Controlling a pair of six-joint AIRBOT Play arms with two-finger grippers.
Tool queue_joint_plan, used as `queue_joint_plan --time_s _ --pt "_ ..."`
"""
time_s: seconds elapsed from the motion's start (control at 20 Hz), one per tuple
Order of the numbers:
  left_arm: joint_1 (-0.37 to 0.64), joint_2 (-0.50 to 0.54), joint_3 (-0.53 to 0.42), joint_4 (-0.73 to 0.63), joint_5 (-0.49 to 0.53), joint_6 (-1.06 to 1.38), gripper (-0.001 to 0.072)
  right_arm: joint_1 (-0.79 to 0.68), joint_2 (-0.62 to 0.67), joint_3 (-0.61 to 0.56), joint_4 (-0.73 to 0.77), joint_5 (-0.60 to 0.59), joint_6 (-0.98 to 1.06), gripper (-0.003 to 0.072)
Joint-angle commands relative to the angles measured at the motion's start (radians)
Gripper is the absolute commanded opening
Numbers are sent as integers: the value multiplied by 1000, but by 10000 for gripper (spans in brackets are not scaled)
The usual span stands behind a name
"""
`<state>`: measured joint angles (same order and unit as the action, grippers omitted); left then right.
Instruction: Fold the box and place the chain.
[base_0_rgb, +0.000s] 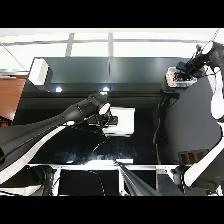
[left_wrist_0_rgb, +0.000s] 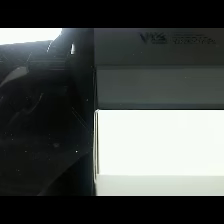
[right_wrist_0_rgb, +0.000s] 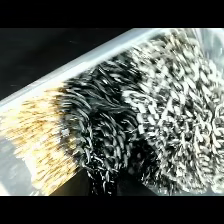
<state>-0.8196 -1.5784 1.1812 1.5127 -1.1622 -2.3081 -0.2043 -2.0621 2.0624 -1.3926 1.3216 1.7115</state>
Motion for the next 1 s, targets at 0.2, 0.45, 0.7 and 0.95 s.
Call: queue_joint_plan --time_s 0.2,0.45,0.7,0.95 --pt "1 0 0 0 1 0 26 30 308 -53 95 25 -244 6" --pt "1 0 0 0 0 0 26 97 567 -121 105 93 -327 3" --pt "1 0 0 0 2 0 26 103 839 -375 379 242 -459 4" --pt "1 0 0 0 2 0 26 103 1175 -892 613 266 -508 4"
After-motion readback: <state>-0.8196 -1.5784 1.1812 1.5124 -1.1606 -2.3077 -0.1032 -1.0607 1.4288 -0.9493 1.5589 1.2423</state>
